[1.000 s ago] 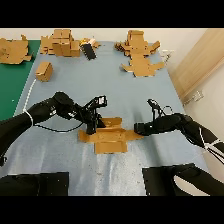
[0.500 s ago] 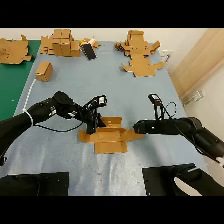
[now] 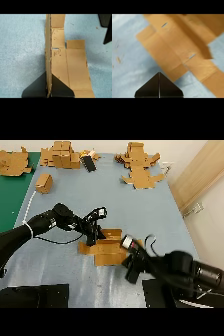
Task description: Fold the box.
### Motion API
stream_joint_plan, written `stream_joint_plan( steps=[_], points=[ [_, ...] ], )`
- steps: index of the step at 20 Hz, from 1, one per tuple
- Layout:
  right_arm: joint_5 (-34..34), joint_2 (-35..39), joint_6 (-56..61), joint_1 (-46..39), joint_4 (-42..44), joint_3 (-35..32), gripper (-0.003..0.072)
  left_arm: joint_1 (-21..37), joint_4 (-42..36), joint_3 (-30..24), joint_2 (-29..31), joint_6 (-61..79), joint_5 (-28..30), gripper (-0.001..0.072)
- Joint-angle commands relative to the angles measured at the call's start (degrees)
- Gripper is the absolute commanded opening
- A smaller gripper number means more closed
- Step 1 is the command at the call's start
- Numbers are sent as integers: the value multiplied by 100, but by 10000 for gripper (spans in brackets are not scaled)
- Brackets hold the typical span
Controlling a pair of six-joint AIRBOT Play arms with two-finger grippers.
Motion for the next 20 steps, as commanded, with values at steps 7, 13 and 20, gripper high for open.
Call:
stream_joint_plan(
  steps=[7,13,20],
  points=[
    [581,-981,1027,1255,-3259,-452,480,0,-7,2,-2,2,9,11],
    [654,-1150,1029,1255,-3469,-452,479,0,-7,2,-2,2,4,12],
    [774,-1410,1032,1255,-3624,-452,479,0,-7,2,-2,2,11,11]
  ],
)
